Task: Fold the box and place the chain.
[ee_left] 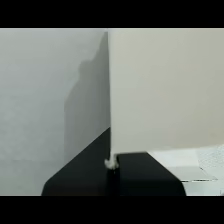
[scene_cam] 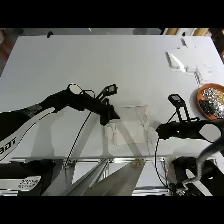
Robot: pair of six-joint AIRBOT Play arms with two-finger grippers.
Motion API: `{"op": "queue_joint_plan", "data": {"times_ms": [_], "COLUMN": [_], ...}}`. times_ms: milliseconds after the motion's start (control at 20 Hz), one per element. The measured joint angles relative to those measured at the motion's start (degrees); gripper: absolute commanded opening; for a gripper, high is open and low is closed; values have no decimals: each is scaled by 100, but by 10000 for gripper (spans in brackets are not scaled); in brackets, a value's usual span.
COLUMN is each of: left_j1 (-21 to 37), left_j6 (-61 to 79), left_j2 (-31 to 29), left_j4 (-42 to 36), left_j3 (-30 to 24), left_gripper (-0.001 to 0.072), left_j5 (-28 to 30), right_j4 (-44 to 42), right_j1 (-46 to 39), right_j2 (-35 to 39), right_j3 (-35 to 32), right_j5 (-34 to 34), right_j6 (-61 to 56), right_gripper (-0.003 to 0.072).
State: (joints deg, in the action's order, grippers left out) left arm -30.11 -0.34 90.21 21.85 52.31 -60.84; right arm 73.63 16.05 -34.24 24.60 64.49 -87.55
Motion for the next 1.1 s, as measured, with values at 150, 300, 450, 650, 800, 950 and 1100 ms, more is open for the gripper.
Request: {"op": "queue_joint_plan", "data": {"times_ms": [150,300,450,650,800,950,1100], "left_j1": [-33,-153,-317,-492,-542,-560,-566], "left_j6": [105,269,549,905,1204,1346,1438], "left_j2": [-295,-568,-647,-669,-584,-391,-260], "left_j4": [212,407,481,278,52,-96,-155], "left_j3": [-20,-173,-323,-409,-428,-435,-437], "left_gripper": [-4,-3,-1,0,0,0,1], "left_j5": [-81,-48,229,898,1145,1191,1217], "right_j4": [4,15,26,20,15,11,11], "right_j1": [0,0,0,0,0,0,0], "right_j2": [0,2,2,2,2,2,2], "right_j3": [448,949,1202,1318,1342,1355,1355], "right_j5": [256,568,743,841,850,848,850], "right_j6": [111,345,704,1097,1224,1268,1298], "right_gripper": [307,307,307,306,306,306,306]}}
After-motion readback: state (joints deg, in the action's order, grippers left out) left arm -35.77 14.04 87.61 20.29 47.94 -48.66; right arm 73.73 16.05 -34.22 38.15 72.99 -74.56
